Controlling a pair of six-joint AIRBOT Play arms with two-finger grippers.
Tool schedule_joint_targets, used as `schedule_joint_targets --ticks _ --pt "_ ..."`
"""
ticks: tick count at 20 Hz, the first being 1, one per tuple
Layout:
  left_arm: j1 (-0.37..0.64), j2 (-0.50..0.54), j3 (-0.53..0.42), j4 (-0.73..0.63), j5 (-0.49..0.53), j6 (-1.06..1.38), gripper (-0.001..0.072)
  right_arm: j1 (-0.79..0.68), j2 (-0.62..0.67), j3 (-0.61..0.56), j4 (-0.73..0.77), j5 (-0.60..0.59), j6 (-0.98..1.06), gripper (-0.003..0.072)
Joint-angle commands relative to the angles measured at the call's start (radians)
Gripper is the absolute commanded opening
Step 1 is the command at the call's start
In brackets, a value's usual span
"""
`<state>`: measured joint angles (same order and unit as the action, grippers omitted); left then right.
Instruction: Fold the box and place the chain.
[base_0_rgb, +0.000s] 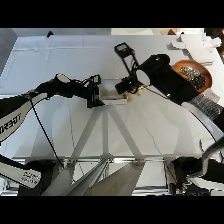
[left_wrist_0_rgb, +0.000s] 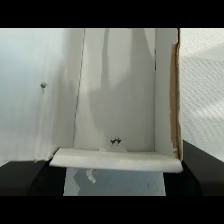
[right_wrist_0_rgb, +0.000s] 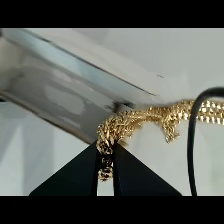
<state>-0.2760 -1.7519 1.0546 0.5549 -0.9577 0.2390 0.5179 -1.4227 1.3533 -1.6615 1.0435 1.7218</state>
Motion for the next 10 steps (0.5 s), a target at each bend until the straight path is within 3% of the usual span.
schedule_joint_targets --ticks 1,5,10 --pt "0.000 -0.001 0.000 0.000 0.000 0.000 0.0113 0.038 0.001 0.001 0.161 -0.123 -0.154 0.0010" --pt "0.000 -0.001 0.000 0.000 0.000 0.000 0.0113 0.038 0.000 0.001 0.281 -0.252 -0.214 0.0010" --pt "0.000 -0.001 0.000 0.000 0.000 0.000 0.0113 0.021 -0.048 0.000 0.244 -0.209 -0.212 0.0010"
